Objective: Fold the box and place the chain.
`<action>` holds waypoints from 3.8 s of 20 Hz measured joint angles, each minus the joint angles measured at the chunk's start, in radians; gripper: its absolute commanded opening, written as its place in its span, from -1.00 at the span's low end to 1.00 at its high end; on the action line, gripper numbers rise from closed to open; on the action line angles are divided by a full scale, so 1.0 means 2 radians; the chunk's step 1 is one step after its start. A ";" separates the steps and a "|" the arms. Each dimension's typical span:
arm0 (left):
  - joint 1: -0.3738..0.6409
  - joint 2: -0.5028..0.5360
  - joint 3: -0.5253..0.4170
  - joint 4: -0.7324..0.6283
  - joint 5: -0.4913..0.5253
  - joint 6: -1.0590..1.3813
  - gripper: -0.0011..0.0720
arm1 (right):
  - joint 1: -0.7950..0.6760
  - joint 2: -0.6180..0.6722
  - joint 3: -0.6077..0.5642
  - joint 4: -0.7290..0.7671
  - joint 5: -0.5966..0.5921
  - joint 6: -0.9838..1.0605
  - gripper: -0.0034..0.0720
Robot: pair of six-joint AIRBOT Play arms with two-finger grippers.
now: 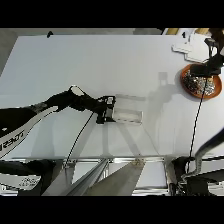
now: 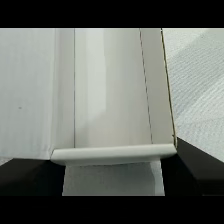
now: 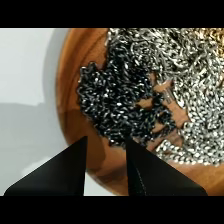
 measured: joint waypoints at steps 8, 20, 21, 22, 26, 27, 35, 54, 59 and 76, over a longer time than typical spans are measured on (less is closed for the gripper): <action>0.000 0.000 0.000 0.000 0.000 0.000 -0.60 | -0.009 -0.023 -0.001 0.000 0.008 -0.009 -0.33; 0.000 0.000 0.000 0.000 0.000 0.000 -0.60 | -0.010 -0.043 -0.001 0.002 0.007 -0.019 -0.34; 0.000 0.000 0.000 0.000 0.000 0.000 -0.60 | -0.010 -0.045 -0.001 0.005 0.007 -0.021 -0.34; 0.000 0.000 0.000 0.000 0.000 0.000 -0.60 | -0.010 -0.047 -0.001 0.008 0.007 -0.022 -0.40; 0.000 0.000 0.000 0.000 0.000 0.000 -0.60 | -0.010 -0.057 -0.001 0.012 0.008 -0.024 -0.49; 0.000 0.000 0.000 0.000 0.000 0.000 -0.60 | -0.010 -0.058 -0.001 0.012 0.007 -0.024 -0.49; 0.000 0.000 0.000 0.000 0.000 0.000 -0.60 | -0.010 -0.061 -0.001 0.014 -0.004 -0.025 -0.50; 0.000 0.000 0.000 0.000 0.000 0.000 -0.60 | -0.010 0.036 -0.001 0.033 0.054 -0.055 -0.87; 0.000 0.000 0.000 0.000 0.000 0.000 -0.60 | -0.008 0.123 -0.001 0.141 0.078 -0.081 -0.87; 0.000 0.000 0.000 0.000 0.000 0.000 -0.60 | 0.195 0.402 -0.039 0.247 0.190 -0.068 -0.87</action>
